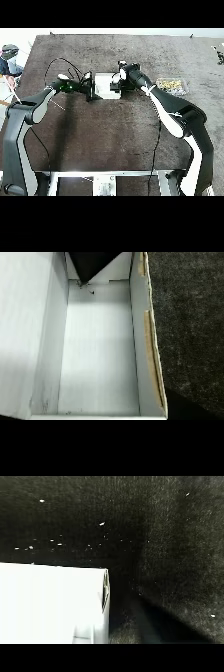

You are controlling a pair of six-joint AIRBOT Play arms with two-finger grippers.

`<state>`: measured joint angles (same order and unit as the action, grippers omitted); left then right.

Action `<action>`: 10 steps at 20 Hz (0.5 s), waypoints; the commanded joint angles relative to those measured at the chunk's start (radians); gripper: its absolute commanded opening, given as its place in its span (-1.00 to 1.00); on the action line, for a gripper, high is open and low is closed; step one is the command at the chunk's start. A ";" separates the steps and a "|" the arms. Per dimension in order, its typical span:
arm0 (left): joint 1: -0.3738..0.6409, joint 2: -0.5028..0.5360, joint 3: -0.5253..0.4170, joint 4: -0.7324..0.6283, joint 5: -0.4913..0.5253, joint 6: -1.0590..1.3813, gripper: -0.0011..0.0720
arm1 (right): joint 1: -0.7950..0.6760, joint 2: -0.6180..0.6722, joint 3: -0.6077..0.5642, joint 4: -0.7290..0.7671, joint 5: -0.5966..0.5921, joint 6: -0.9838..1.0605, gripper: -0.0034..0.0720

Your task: Fold the box and place the chain.

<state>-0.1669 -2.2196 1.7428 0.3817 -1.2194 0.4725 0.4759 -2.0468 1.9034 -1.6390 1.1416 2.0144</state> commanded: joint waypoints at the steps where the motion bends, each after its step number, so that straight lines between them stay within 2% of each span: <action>1: 0.000 0.001 0.000 0.000 0.000 -0.001 -0.49 | 0.001 0.013 0.001 0.009 0.000 0.001 0.34; 10: 0.000 0.001 0.000 0.000 0.000 -0.001 -0.49 | 0.000 0.016 0.001 0.022 0.000 -0.023 0.30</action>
<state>-0.1669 -2.2196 1.7428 0.3817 -1.2198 0.4717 0.4759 -2.0323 1.9034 -1.6203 1.1412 2.0033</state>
